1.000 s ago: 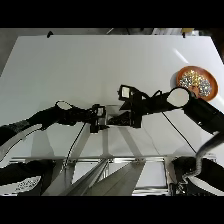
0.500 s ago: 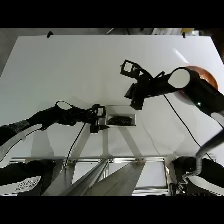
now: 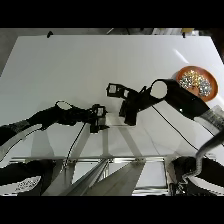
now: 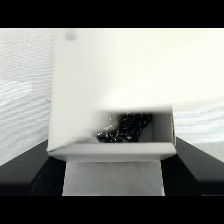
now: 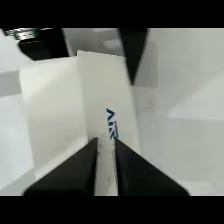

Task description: Fold the box and place the chain.

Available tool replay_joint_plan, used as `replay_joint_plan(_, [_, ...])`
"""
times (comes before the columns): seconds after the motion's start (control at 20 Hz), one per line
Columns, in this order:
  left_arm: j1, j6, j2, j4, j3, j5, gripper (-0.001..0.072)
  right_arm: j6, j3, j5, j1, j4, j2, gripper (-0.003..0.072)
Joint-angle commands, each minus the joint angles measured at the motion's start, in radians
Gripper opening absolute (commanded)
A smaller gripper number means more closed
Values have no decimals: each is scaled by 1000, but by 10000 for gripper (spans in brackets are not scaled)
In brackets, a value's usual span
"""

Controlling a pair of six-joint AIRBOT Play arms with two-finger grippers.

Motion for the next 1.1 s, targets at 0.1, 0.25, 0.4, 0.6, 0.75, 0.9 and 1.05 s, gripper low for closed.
replay_joint_plan(0.1, [0,0,1,0,0,0,253,-53,-66,-28,60,-29,44,203])
replay_joint_plan(0.25, [0,0,1,0,0,0,253,-54,-68,-40,87,-76,44,204])
replay_joint_plan(0.4, [0,0,1,0,0,0,253,-54,-68,-72,90,-119,44,247])
replay_joint_plan(0.6, [0,0,1,0,0,0,253,-53,-68,-96,90,-158,44,244])
replay_joint_plan(0.75, [0,0,1,0,0,0,253,-51,-68,-99,90,-169,44,172])
replay_joint_plan(0.9, [0,0,1,0,0,0,253,-51,-68,-99,90,-169,44,97])
replay_joint_plan(1.05, [0,0,1,0,0,0,253,-50,-68,-98,90,-168,45,97])
